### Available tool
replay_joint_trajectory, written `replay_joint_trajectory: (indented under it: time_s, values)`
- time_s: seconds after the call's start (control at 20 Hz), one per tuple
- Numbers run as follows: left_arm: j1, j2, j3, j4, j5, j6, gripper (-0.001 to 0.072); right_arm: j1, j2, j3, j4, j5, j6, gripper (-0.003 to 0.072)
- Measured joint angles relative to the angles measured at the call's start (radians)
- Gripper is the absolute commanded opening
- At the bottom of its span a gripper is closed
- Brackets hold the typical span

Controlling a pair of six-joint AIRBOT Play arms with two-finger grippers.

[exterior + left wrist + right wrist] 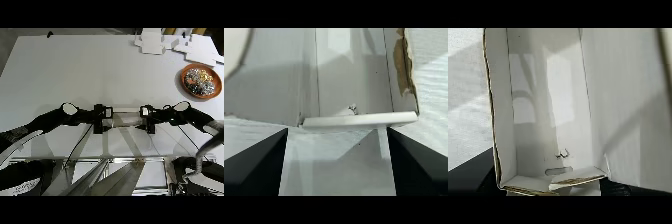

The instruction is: Fold the box and place the chain.

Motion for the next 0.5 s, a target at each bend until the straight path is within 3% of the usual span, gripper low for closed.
replay_joint_trajectory:
  time_s: [0.5]
  values:
    - [-0.018,-0.045,0.0,-0.026,-0.053,0.004,0.0699,0.0,0.0,0.0,0.001,-0.001,0.002,0.0398]
